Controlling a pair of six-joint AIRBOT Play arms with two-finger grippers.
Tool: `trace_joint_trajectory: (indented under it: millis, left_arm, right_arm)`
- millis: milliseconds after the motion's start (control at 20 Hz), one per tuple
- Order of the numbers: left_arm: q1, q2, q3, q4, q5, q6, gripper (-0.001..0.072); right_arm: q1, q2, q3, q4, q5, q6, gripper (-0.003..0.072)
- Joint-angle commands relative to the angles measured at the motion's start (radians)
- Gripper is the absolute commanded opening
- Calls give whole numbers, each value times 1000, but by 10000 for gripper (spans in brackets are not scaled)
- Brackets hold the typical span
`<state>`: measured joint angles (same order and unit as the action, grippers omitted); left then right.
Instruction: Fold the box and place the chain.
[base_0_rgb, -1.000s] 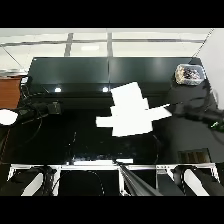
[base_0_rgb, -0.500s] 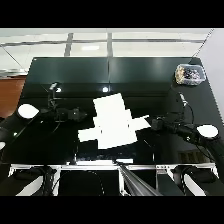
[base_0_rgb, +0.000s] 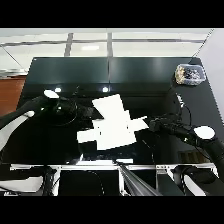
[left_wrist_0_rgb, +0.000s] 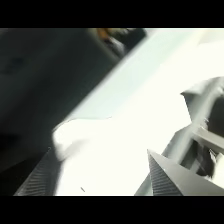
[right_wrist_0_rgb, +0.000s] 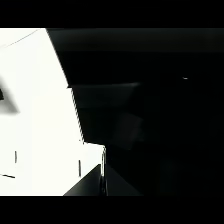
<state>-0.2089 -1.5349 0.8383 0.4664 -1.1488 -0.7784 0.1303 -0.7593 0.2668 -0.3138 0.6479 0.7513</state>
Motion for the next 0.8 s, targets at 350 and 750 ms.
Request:
trace_joint_trajectory:
  millis: [350, 750]
  left_arm:
    - [-50, -248, 253, 169, -366, 148, 422]
    - [-70, -248, 280, 175, -331, 203, 133]
  right_arm:
    - [3, 0, 0, -1, -2, 1, 16]
    - [3, 0, 0, -1, -2, 1, 16]
